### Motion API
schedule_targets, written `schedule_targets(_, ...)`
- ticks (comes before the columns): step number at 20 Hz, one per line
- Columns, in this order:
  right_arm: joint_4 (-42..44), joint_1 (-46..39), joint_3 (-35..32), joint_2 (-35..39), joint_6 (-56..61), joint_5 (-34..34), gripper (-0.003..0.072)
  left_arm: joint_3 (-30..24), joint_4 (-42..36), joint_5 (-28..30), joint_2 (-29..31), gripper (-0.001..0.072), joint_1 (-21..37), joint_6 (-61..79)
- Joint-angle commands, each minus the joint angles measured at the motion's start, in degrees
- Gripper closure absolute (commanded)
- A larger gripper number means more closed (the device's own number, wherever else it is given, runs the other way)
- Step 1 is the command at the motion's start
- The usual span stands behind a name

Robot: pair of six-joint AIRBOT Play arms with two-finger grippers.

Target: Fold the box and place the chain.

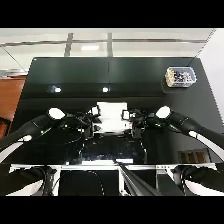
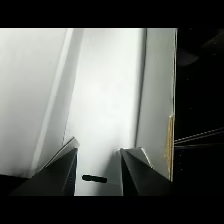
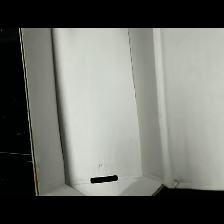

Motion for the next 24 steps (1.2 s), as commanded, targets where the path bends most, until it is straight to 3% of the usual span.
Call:
schedule_targets(1,0.0,0.0,0.0,0.0,0.0,0.0,0.0518,0.0,0.4,0.0,0.0,0.0484,-0.1,-0.1)
schedule_targets(2,0.0,0.0,0.0,0.0,0.0,0.0,0.0518,0.1,0.9,0.0,0.0,0.0556,-0.1,-0.1)
schedule_targets(3,0.0,0.0,0.0,0.0,0.0,0.0,0.0519,0.1,1.8,-0.1,0.3,0.0558,0.1,-1.1)
schedule_targets(5,0.0,0.0,0.0,0.0,0.0,0.0,0.0518,0.5,6.5,-0.1,2.7,0.0683,1.1,-8.5)
schedule_targets(10,0.0,0.0,0.0,0.0,0.0,0.0,0.0519,1.7,27.8,-2.5,15.1,0.0683,7.1,-36.7)
schedule_targets(13,0.0,0.0,0.0,0.0,0.0,0.0,0.0519,1.7,29.9,-7.5,19.5,0.0684,15.2,-55.7)
schedule_targets(16,0.0,0.0,0.0,0.0,0.0,0.0,0.0518,1.5,29.0,-14.3,17.6,0.0683,24.8,-75.8)
schedule_targets(19,0.0,0.0,0.0,0.0,0.0,0.0,0.0519,0.3,22.1,-23.0,11.8,0.0683,31.6,-80.6)
schedule_targets(21,0.0,0.0,0.0,0.0,0.0,0.0,0.0519,-0.4,17.8,-24.5,7.0,0.0683,32.6,-80.3)
schedule_targets(24,0.0,0.0,0.0,0.0,0.0,0.0,0.0518,-0.4,12.6,-23.2,0.3,0.0684,29.5,-77.4)
